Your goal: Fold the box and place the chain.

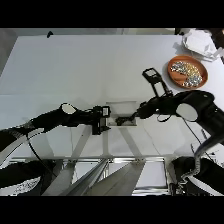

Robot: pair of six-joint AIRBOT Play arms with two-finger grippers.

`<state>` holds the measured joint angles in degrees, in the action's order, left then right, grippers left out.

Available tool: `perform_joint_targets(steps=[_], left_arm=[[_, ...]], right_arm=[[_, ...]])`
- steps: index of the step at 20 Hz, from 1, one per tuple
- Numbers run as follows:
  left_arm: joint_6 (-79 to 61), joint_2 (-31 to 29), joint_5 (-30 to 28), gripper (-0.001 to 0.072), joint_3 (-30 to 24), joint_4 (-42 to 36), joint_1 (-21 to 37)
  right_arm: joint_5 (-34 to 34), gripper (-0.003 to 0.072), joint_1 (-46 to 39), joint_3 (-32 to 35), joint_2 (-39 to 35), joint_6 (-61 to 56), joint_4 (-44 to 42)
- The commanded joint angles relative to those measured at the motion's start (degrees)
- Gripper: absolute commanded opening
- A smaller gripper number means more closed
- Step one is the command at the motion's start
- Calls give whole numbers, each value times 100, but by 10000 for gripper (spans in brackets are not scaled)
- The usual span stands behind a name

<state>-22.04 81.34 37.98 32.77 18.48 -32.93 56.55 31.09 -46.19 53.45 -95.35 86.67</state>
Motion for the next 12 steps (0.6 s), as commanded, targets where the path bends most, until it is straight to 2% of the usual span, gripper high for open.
perform_joint_targets(steps=[1,3,6,10,12], left_arm=[[0,-4,-2,271,-2,0,-2],[0,-4,-2,271,-2,0,-2],[0,-4,0,271,-2,0,-2],[0,-4,-2,271,-2,0,-2],[0,-4,-2,271,-2,0,-2]], right_arm=[[330,267,-994,4,175,662,444],[284,275,-1423,4,627,1193,439],[39,277,-1585,4,1311,2404,415],[-739,277,-1585,4,1840,2490,428],[-841,277,-1585,4,2026,2494,424]])
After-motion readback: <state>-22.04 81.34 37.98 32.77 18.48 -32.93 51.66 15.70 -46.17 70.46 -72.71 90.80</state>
